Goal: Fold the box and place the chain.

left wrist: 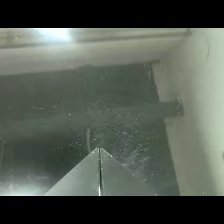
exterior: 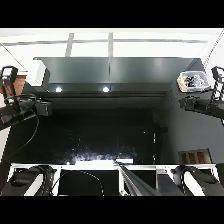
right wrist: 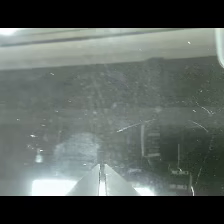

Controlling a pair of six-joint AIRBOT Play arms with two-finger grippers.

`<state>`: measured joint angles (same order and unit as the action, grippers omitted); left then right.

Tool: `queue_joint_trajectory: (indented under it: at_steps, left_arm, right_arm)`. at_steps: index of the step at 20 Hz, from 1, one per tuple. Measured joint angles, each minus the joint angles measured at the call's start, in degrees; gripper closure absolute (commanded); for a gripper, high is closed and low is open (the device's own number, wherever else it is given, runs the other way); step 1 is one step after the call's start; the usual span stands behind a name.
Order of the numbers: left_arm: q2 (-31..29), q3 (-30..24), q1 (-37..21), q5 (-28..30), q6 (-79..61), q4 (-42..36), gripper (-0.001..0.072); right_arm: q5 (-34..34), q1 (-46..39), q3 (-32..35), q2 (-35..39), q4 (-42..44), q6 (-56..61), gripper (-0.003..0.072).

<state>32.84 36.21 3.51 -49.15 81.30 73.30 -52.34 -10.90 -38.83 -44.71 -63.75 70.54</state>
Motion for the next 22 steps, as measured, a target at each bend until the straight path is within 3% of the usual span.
queue_joint_trajectory:
  at_steps: [6,22]
  left_arm:
    - [-2.99,-2.36,0.11,1.77,0.13,-2.93,0.0683]
    - [-3.43,-2.71,0.11,2.21,0.15,-3.72,0.0683]
  right_arm:
    - [1.53,0.00,0.94,0.17,-0.35,0.17,0.0646]
    - [1.62,0.00,1.05,0.17,-0.42,0.17,0.0646]
